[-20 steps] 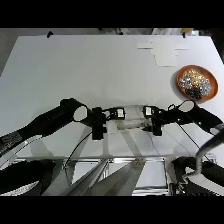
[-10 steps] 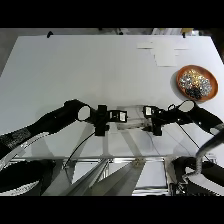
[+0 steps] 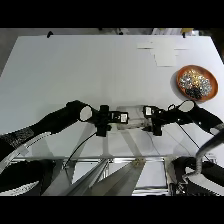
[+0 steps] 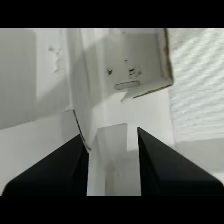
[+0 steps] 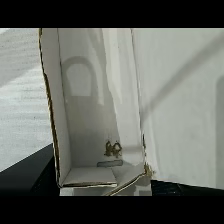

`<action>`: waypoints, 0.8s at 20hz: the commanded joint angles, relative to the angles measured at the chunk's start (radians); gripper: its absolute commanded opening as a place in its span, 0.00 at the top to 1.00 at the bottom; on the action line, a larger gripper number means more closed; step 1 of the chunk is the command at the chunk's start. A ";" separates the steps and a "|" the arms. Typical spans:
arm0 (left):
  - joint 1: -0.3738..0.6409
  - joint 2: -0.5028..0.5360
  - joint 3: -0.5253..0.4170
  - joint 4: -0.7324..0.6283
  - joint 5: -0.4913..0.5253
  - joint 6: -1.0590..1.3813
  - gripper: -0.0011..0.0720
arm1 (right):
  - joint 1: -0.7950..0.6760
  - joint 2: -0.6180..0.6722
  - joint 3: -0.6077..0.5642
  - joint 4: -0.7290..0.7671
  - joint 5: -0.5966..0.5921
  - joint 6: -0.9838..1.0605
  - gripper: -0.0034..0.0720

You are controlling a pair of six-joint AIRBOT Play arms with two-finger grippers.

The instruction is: Fold the box and place the chain.

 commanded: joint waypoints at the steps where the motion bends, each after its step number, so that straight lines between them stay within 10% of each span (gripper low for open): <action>1: -0.007 -0.003 0.000 -0.065 -0.024 0.057 0.63 | 0.000 0.001 0.001 0.000 0.000 0.000 0.53; 16: -0.023 -0.024 0.000 -0.180 0.076 0.056 0.88 | 0.000 0.001 0.001 0.000 0.000 0.000 0.53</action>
